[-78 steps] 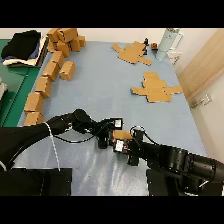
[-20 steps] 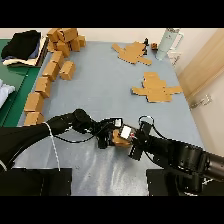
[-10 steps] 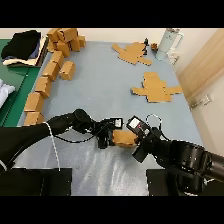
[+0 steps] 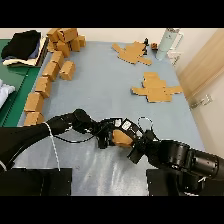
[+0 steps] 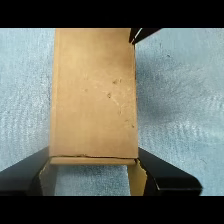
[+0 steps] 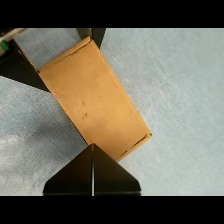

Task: Fold the box.

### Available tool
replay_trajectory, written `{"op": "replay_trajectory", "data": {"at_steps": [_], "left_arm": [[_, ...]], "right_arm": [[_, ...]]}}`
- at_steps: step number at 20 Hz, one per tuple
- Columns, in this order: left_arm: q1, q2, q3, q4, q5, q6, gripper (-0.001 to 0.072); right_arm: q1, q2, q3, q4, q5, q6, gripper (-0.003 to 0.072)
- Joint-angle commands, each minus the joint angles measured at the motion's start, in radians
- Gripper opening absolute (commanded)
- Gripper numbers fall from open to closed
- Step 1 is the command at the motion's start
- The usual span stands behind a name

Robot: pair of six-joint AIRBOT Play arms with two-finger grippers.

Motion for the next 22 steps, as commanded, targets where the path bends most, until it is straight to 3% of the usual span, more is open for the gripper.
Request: {"op": "replay_trajectory", "data": {"at_steps": [1,13,17,22], "left_arm": [[0.0,0.0,0.0,0.0,0.0,0.0,0.0476],[0.0,0.0,0.0,0.0,0.0,0.0,0.0476],[0.0,0.0,0.0,0.0,0.0,0.0,0.0476],[0.0,0.0,0.0,0.0,0.0,0.0,0.0476]], "right_arm": [[0.0,-0.026,-0.001,0.024,0.012,-0.005,0.0004],[0.002,-0.027,0.018,0.014,0.005,-0.004,0.0005],[0.001,0.08,0.089,-0.032,-0.095,-0.003,0.0005],[0.0,0.143,0.099,-0.209,-0.253,0.074,0.0005]]}}
